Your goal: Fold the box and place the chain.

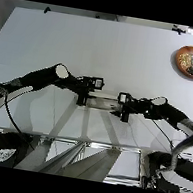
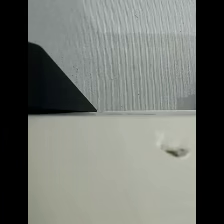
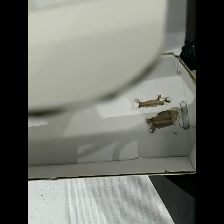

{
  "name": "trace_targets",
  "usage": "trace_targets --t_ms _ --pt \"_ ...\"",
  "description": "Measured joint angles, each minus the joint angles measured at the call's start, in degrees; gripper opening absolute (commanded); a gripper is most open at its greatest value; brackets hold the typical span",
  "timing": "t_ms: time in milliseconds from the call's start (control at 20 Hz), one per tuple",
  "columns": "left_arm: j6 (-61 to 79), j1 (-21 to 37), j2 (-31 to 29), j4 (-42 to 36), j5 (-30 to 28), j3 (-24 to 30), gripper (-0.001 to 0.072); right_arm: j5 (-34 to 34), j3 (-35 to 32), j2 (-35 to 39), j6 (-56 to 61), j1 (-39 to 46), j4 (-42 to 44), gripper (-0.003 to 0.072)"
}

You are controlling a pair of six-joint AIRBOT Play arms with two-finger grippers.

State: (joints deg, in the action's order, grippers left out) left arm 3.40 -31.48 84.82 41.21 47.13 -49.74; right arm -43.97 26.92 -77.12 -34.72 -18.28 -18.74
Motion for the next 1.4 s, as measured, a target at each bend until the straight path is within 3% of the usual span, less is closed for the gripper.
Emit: trace_targets --t_ms 1400 --pt "0.0 0.0 0.0 0.0 -0.2 0.0 0.0016 0.0 0.0 0.0 -0.1 -0.3 -1.0 0.0403"
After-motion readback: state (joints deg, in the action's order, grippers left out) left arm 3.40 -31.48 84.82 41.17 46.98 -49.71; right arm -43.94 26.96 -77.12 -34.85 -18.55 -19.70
